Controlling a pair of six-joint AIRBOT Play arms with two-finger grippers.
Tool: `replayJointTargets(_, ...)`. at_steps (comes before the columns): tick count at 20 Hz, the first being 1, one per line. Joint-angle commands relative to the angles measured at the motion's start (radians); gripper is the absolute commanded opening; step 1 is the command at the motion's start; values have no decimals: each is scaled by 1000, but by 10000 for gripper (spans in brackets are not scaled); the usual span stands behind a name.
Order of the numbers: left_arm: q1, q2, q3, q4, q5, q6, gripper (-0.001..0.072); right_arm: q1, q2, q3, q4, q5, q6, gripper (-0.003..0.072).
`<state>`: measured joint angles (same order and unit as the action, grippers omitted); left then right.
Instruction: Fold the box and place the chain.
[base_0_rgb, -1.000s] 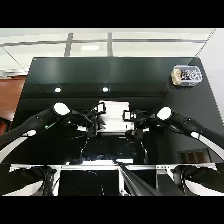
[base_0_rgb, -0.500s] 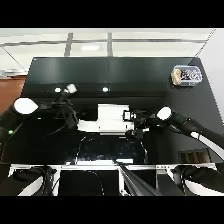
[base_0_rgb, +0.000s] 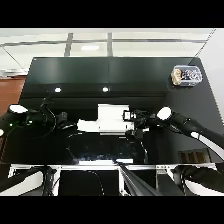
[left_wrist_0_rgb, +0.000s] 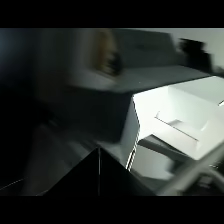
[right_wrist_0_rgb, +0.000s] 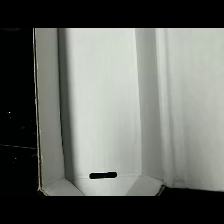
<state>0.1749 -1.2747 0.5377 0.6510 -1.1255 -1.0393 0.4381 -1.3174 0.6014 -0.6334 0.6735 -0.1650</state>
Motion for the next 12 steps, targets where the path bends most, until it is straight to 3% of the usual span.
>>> replayJointTargets(1,-41,-129,1,-111,-15,8,28,0,-1,0,0,0,0,321)
replayJointTargets(6,-242,-170,75,-125,-28,171,29,0,-1,0,0,0,0,321)
replayJointTargets(10,-281,-170,147,-125,-56,180,34,0,-1,0,0,0,0,322)
replayJointTargets(11,-280,-170,159,-124,-71,179,87,0,-1,0,0,0,0,321)
replayJointTargets(12,-279,-170,171,-125,-88,179,348,0,-1,0,0,0,0,321)
